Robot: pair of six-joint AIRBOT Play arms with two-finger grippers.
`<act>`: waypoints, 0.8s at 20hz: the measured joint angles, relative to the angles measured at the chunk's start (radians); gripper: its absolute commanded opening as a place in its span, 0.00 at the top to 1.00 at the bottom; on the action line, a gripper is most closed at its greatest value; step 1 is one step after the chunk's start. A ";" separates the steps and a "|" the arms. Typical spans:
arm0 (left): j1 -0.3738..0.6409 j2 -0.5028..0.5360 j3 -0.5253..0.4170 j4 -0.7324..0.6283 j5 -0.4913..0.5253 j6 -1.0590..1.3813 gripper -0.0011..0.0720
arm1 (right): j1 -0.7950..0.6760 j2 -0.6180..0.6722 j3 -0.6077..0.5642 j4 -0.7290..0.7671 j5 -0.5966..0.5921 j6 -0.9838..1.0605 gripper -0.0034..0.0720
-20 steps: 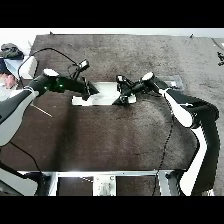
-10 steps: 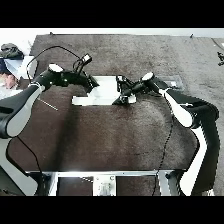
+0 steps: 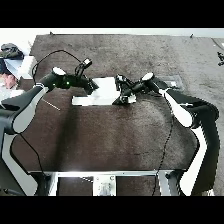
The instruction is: Fold the box and place the chain.
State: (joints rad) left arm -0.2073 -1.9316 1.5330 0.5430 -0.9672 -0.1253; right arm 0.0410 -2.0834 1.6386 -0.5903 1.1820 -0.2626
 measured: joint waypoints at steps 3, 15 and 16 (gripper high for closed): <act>0.000 -0.004 0.001 0.005 -0.010 0.001 0.97 | 0.000 0.000 0.000 0.000 0.000 -0.001 0.55; 0.093 0.158 0.061 0.077 -0.125 0.047 0.92 | 0.001 0.000 0.000 0.000 0.004 -0.003 0.55; 0.100 0.169 0.061 0.099 -0.153 0.050 0.44 | 0.001 0.000 0.000 0.000 0.004 -0.003 0.55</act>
State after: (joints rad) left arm -0.1074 -1.7622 1.5944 0.6422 -1.1198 -0.0753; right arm 0.0418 -2.0830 1.6390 -0.5903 1.1862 -0.2661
